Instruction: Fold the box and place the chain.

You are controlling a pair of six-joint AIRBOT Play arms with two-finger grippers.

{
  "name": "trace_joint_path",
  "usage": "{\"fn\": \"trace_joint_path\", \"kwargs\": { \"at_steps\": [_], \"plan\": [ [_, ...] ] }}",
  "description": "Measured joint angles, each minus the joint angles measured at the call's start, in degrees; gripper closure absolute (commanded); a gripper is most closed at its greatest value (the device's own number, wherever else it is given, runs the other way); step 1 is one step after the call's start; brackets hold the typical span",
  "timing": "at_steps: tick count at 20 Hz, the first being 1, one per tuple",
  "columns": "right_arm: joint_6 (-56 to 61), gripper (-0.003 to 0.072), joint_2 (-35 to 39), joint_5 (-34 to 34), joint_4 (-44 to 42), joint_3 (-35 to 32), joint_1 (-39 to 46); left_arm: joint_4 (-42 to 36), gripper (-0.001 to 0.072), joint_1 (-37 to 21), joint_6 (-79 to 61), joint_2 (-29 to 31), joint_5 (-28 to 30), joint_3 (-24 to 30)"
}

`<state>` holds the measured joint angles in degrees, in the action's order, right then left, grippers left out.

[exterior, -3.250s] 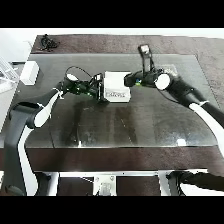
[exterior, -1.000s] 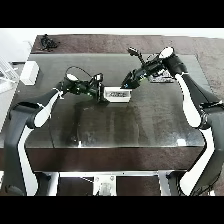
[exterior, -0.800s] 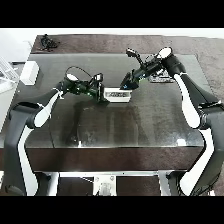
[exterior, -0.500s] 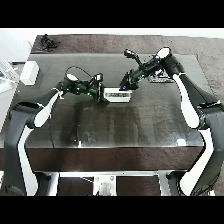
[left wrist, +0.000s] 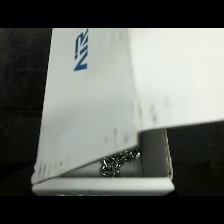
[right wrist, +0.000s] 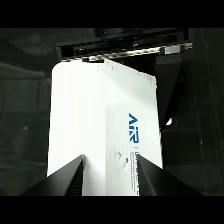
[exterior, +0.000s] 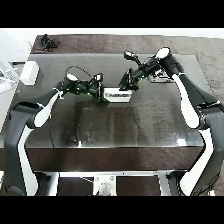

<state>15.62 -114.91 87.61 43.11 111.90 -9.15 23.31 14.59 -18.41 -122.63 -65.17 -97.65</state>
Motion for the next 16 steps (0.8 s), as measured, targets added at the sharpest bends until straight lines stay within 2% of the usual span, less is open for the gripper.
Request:
{"fn": "trace_joint_path", "kwargs": {
  "at_steps": [5,7,12,16],
  "plan": [
    [-1.2,0.0325,0.9,2.4,0.0,0.0,-0.5,0.0,0.0381,0.0,0.0,0.0,0.0,0.0],
    [-1.3,0.0387,1.2,3.3,-0.1,-0.3,-0.4,0.0,0.0381,0.0,0.0,0.0,0.0,0.0],
    [-2.4,0.0387,1.5,4.1,-1.9,-3.4,1.3,0.0,0.0381,0.0,0.0,0.0,0.0,0.0],
    [-5.4,0.0387,1.6,1.0,-3.6,-6.4,1.7,0.0,0.0381,0.0,0.0,0.0,0.0,0.0]
  ]
}}
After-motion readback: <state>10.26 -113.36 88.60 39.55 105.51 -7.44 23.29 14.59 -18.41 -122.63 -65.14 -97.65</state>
